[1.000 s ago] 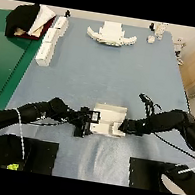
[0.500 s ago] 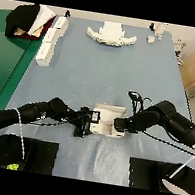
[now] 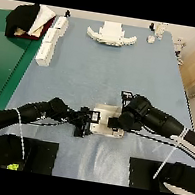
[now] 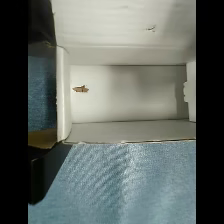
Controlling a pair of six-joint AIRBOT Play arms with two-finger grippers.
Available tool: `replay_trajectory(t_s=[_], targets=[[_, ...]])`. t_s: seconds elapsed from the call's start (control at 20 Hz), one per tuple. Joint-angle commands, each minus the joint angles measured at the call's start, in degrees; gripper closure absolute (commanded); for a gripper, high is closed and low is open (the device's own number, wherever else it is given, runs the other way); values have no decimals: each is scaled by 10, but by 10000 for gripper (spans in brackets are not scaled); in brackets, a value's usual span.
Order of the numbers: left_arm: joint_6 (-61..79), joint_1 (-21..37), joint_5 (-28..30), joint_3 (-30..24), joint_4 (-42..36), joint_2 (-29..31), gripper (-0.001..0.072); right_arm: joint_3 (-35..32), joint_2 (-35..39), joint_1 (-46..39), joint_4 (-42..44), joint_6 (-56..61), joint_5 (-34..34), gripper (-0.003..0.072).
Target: Fold the box.
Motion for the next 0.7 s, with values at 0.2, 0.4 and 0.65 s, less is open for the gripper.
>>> replay_trajectory(t_s=[0.2, 0.4, 0.65], targets=[[0, 0, 0, 0, 0, 0, 246, 7, -26, 8, -11, 35, -3, 682], [0, 0, 0, 0, 0, 0, 246, 7, -26, 8, -4, 35, 9, 683], [0, 0, 0, 0, 0, 0, 247, 7, -25, 7, 20, 28, 3, 333]])
